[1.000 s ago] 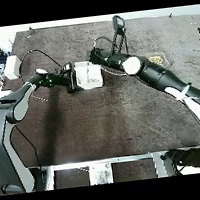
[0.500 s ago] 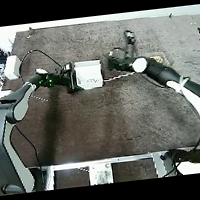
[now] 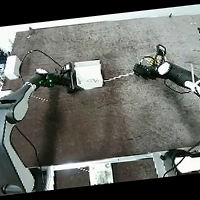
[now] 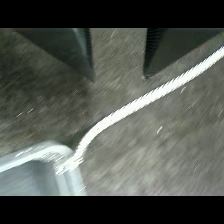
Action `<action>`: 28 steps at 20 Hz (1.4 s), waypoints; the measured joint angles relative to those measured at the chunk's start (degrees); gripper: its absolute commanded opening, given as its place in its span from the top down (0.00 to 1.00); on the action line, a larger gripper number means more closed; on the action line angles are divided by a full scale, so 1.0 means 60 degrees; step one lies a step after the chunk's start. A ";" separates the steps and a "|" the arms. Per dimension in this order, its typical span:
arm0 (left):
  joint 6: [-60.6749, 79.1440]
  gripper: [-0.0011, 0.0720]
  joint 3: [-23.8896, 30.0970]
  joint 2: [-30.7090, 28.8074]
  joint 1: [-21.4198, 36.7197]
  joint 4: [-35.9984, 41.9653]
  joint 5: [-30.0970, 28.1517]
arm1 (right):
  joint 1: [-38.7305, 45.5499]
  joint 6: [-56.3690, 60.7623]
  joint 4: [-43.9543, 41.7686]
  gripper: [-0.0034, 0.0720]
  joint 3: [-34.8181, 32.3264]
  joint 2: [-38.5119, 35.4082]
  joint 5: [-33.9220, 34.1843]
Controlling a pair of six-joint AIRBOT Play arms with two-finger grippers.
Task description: Fold the box and place the chain.
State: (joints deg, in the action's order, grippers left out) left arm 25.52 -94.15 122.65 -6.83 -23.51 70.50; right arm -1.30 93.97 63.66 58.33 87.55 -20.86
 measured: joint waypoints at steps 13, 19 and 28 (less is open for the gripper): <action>0.0000 0.36 0.0000 0.0000 0.0000 0.0000 0.0000 | -0.0080 -0.0007 -0.1304 0.94 0.0947 0.1654 0.1559; 0.0000 0.36 0.0004 0.0000 0.0000 0.0000 0.0000 | -0.1140 -0.0863 -0.1362 0.94 0.1038 -0.0266 0.0386; 0.0000 0.36 0.0000 0.0000 0.0000 0.0000 0.0000 | -0.3923 -0.1596 -0.1701 0.94 0.1075 -0.2656 0.0962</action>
State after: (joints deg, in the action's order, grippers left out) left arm 25.52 -94.15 122.65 -6.83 -23.51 70.50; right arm -24.84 84.40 53.45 64.77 71.61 -15.09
